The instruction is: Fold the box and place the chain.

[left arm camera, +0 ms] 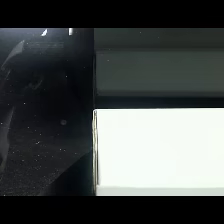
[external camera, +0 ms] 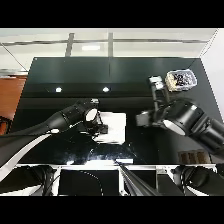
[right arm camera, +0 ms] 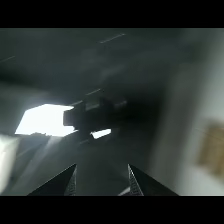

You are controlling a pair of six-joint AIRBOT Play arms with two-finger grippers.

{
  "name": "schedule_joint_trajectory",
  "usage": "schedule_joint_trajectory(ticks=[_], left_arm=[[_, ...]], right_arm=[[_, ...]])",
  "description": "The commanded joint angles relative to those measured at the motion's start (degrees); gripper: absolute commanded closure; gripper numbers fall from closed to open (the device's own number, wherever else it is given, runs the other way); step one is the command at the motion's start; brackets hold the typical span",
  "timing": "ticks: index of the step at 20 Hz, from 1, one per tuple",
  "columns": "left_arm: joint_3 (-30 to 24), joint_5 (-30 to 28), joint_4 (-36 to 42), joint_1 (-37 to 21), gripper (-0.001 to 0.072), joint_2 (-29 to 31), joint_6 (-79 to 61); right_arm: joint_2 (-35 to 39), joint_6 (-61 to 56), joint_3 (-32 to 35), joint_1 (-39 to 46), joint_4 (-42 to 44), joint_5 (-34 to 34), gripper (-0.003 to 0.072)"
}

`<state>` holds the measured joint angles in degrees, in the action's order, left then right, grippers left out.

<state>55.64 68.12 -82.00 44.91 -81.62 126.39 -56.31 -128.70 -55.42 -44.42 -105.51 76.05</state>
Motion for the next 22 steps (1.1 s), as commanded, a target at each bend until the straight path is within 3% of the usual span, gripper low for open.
schedule_joint_trajectory(ticks=[1, 5, 6, 7, 8, 11, 14, 16, 21, 22], left_arm=[[0.0, 0.0, 0.0, 0.0, 0.0682, 0.0, 0.0], [0.0, -0.1, 0.0, 0.0, 0.0682, 0.0, 0.0], [0.0, -0.1, 0.0, 0.0, 0.0682, 0.0, 0.0], [0.0, -0.1, 0.0, 0.0, 0.0682, 0.0, 0.0], [0.0, -0.1, 0.0, 0.0, 0.0682, 0.0, 0.0], [0.0, 0.1, 0.0, 0.0, 0.0682, 0.0, 0.0], [0.0, 0.0, 0.0, 0.0, 0.0682, 0.0, 0.0], [0.0, -0.1, 0.0, 0.0, 0.0682, 0.0, 0.0], [0.0, 0.0, 0.0, 0.0, 0.0682, 0.0, 0.0], [0.0, 0.0, 0.0, 0.0, 0.0682, 0.0, 0.0]], right_arm=[[1.2, 0.9, 4.1, 9.6, -16.2, -3.5, 0.0299], [-3.0, -4.0, 5.4, 32.0, -10.4, -23.8, 0.0297], [-4.6, -3.6, 4.8, 37.2, -3.4, -29.4, 0.0102], [-6.6, 0.6, 3.3, 41.2, 5.0, -34.2, -0.0034], [-9.5, 6.9, 0.3, 44.3, 14.3, -36.8, -0.0034], [-20.4, 10.2, -13.3, 49.6, 26.2, -31.6, -0.0034], [-32.7, 4.0, -28.3, 52.0, 27.6, -18.4, -0.0034], [-38.9, -1.4, -35.0, 52.7, 27.7, -13.2, -0.0034], [-45.6, -6.8, -39.0, 52.7, 28.9, -17.1, -0.0034], [-46.4, -6.8, -39.0, 52.6, 28.9, -17.2, -0.0004]])
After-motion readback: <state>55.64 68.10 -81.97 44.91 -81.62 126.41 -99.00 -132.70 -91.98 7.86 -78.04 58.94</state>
